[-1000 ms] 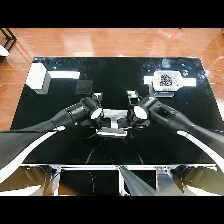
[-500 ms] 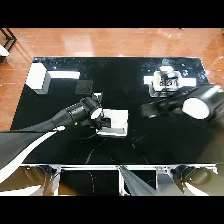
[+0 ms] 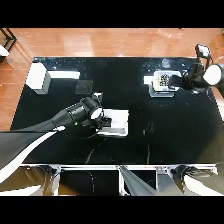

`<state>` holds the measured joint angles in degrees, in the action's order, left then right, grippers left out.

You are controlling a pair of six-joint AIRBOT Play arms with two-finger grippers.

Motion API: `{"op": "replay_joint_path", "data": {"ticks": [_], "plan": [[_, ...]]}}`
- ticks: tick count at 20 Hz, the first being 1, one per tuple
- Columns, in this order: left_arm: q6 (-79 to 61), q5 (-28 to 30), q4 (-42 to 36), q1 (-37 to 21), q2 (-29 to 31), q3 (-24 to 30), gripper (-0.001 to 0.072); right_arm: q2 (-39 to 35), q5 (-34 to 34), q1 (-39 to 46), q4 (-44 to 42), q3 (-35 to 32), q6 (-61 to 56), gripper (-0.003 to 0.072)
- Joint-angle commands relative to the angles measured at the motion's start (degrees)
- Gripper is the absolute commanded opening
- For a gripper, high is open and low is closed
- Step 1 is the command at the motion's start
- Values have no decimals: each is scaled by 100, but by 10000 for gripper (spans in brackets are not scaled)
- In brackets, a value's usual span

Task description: Fold the box and place the chain.

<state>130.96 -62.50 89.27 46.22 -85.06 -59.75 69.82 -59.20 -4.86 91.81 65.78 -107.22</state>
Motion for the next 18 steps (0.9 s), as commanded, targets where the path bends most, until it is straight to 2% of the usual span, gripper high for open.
{"op": "replay_joint_path", "data": {"ticks": [1,5,7,8,11,16,18], "plan": [[-2,48,0,-4,0,-4,21,1532,234,433,-289,1106,396,675],[-2,46,2,-4,0,-4,21,3060,24,490,-332,2500,531,675],[-2,46,0,-4,0,-4,21,3521,-13,490,-323,2959,549,582],[-2,44,0,-4,0,-4,21,3683,-9,496,-313,3130,551,582],[-2,46,0,-4,0,-4,21,3941,74,507,-310,3377,688,581],[-2,48,2,-4,0,-4,21,4100,26,546,-269,3399,702,580],[-2,48,2,-4,0,-4,21,4107,-2,546,-264,3399,713,457]]}}
